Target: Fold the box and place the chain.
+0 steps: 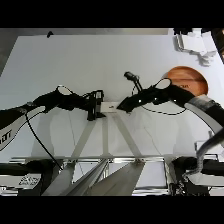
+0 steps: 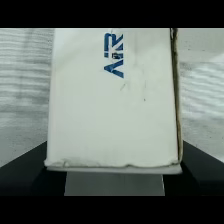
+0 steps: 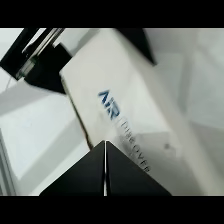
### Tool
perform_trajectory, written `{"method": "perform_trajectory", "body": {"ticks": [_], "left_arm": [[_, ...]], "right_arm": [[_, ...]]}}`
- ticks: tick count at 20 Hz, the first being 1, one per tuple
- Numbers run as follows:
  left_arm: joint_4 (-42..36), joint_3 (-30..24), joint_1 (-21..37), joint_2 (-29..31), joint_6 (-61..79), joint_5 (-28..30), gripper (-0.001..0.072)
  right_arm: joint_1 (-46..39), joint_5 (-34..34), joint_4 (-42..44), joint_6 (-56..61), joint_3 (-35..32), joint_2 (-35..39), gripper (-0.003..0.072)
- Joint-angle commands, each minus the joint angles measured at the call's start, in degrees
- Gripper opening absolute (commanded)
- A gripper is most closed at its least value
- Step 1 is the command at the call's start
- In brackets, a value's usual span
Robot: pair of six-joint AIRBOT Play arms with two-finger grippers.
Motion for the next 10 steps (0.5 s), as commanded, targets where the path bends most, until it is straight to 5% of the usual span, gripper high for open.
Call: {"method": "perform_trajectory", "body": {"ticks": [1,6,10], "left_arm": [[0.1,0.0,0.0,0.0,0.2,0.0,0.0117],[0.1,0.0,0.0,0.0,0.2,0.0,0.0117],[0.1,0.0,0.0,0.0,0.2,0.0,0.0117]], "right_arm": [[-5.4,0.4,-1.1,0.9,0.9,7.8,0.0014],[-16.9,1.7,-24.8,12.7,0.9,18.7,0.0014],[-24.2,5.2,-47.6,25.2,0.8,20.2,0.0014]]}}
